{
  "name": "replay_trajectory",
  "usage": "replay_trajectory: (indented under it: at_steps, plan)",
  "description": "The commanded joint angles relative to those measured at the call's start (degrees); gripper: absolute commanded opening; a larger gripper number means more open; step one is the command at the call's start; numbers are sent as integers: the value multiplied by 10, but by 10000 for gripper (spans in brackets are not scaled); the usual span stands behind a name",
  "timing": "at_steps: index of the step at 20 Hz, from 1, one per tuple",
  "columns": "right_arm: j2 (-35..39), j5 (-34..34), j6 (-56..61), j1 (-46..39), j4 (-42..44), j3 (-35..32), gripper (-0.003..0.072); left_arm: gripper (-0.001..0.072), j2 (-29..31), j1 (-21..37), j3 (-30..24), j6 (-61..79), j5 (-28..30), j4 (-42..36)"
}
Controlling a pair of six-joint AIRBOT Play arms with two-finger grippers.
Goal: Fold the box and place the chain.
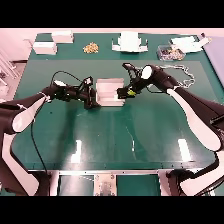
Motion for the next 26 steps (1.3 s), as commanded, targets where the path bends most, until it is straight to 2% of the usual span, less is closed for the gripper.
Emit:
replay_trajectory:
  at_steps: [1, 6, 10, 18, 26]
  plan:
    - [-10, -6, 42, 15, -38, 8, 370, 533, 0, 0, 0, 0, -2, -1]
    - [-18, -5, 85, 37, -80, 14, 367, 533, 0, 0, 0, 0, -2, 0]
    - [-19, -5, 101, 39, -88, 18, 338, 533, 0, 0, 0, 0, -2, 0]
    - [-19, 21, 119, 44, -103, 23, 338, 533, 0, 0, 0, 0, -2, -1]
    - [-18, 77, 123, 55, -127, 99, 338, 533, 0, 0, 0, 0, -2, 0]
